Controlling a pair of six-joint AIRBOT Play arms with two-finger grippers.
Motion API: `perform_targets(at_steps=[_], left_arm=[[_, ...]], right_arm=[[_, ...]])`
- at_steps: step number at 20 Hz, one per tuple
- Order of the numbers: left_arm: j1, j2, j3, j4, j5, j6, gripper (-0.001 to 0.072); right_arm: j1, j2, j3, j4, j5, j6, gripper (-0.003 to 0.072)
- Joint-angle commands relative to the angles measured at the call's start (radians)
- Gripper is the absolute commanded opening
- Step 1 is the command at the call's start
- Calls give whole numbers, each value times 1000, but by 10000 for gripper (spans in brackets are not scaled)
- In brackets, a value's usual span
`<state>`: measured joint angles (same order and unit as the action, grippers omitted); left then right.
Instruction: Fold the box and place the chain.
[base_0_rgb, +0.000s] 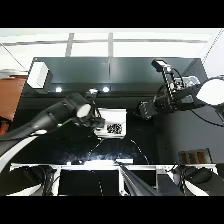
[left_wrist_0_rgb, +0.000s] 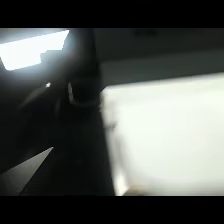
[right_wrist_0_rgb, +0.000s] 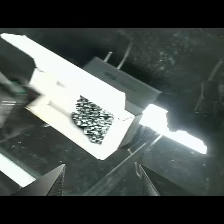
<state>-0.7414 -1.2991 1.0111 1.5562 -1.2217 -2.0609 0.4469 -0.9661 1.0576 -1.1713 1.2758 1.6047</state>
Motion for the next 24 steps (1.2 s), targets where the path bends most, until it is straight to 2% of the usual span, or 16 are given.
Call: perform_targets(at_steps=[1, 4, 5, 8, 9, 11, 12, 13, 17, 22, 24], left_arm=[[86, 144, -1, 14, -152, 314, 637], [272, 303, -82, -40, -178, 553, 637], [372, 349, -118, -152, -168, 667, 637], [695, 415, -245, -687, -151, 1137, 637], [765, 413, -287, -768, -137, 1224, 637], [842, 391, -364, -783, -71, 1392, 638], [851, 374, -396, -785, -24, 1452, 650], [845, 355, -414, -805, 16, 1516, 710], [745, 257, -419, -817, 84, 2043, 710], [598, 129, -417, -842, 162, 2370, 710], [578, 60, -417, -911, 167, 2466, 709]], right_arm=[[-11, 0, 0, -24, 4, 0, 558], [-19, 1, 0, -53, 16, 0, 558], [-23, 1, 0, -53, 29, 0, 559], [-32, 2, 0, -60, 57, 0, 559], [-42, 2, 0, -68, 66, -1, 559], [-79, 2, 0, -103, 102, 0, 559], [-100, 2, 0, -130, 124, 0, 558], [-122, 2, 0, -166, 148, 1, 558], [-139, 2, 0, -191, 185, 1, 559], [-139, 1, 0, -193, 134, 2, 558], [-140, 1, 0, -193, 85, 6, 558]])
